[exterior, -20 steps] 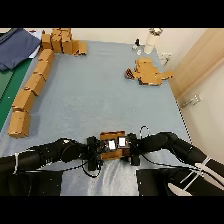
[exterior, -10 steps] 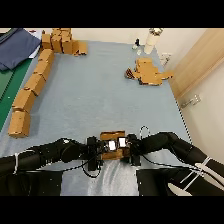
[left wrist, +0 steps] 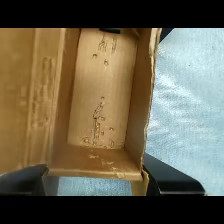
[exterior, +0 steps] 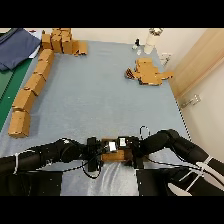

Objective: Fold the box.

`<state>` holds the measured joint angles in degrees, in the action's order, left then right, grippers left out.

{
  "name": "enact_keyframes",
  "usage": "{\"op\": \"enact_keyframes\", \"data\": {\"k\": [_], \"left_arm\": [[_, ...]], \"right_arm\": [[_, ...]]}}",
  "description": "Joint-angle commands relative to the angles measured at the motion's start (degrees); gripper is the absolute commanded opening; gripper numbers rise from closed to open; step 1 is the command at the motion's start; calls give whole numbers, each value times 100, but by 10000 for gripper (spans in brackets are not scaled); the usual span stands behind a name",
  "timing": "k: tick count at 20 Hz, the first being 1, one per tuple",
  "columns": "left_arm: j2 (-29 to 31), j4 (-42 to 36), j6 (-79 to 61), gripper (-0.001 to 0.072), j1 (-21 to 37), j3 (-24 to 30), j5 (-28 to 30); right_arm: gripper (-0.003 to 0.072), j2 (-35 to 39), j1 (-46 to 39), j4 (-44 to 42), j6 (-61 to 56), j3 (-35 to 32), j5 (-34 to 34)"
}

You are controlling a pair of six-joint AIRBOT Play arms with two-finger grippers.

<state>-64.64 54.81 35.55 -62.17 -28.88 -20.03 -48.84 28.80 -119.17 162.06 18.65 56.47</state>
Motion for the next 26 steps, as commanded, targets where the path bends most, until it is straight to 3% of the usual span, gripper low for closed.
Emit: {"op": "enact_keyframes", "data": {"k": [1, 9, 14, 26], "left_arm": [[0, 7, -2, 411, 2, 2, 11], [0, 7, -2, 410, 2, 2, 13], [0, 4, -2, 411, 2, 2, 13], [0, 7, -2, 411, 2, 2, 13]], "right_arm": [[720, -2, -203, 417, -479, 68, 37], [720, 44, -374, 503, -490, 70, 107], [720, 553, -372, 739, -654, 68, 203], [720, 1641, -372, 909, -2507, 507, 273]]}}
